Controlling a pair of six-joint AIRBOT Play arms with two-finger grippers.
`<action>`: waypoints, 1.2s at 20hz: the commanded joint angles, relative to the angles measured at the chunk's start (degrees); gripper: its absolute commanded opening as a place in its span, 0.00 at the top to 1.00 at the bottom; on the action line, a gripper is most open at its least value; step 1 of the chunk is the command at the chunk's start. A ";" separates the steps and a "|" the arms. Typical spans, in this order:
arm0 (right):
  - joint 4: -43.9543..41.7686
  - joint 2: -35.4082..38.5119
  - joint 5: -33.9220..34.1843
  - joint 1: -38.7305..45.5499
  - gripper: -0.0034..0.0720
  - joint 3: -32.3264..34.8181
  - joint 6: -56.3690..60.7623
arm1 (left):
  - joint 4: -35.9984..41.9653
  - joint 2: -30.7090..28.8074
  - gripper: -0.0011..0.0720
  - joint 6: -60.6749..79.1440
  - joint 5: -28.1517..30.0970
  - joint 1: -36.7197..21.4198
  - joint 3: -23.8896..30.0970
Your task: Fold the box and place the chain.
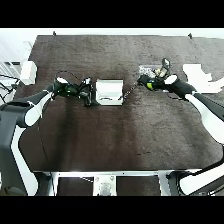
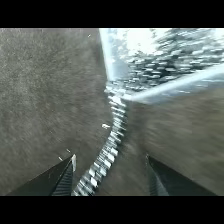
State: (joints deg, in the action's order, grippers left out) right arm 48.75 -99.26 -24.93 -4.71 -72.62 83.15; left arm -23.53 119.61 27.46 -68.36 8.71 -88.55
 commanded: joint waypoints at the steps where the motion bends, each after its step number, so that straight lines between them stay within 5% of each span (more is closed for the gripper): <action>1: -3.78 -6.97 1.11 -1.86 0.23 -5.86 -1.33 | 0.00 0.02 0.43 0.02 0.02 0.00 -0.02; 6: -3.78 -11.30 3.67 -1.92 0.25 -8.39 -0.76 | 0.00 0.02 0.43 0.02 0.02 0.00 -0.02; 8: -3.78 -11.41 7.74 -2.14 0.34 -8.39 -0.92 | 0.00 0.02 0.43 0.02 0.00 0.00 -0.02; 11: -3.78 -11.34 8.94 -2.34 0.95 -8.50 -0.90 | 0.00 0.02 0.43 0.00 0.02 0.00 -0.02; 15: -1.90 -5.97 5.16 -3.13 0.95 -7.13 -0.92 | 0.00 0.02 0.43 0.02 0.00 0.00 -0.02; 24: 9.20 22.16 -6.69 -6.58 0.95 -4.76 -0.90 | 0.00 0.02 0.43 0.00 0.02 0.00 -0.02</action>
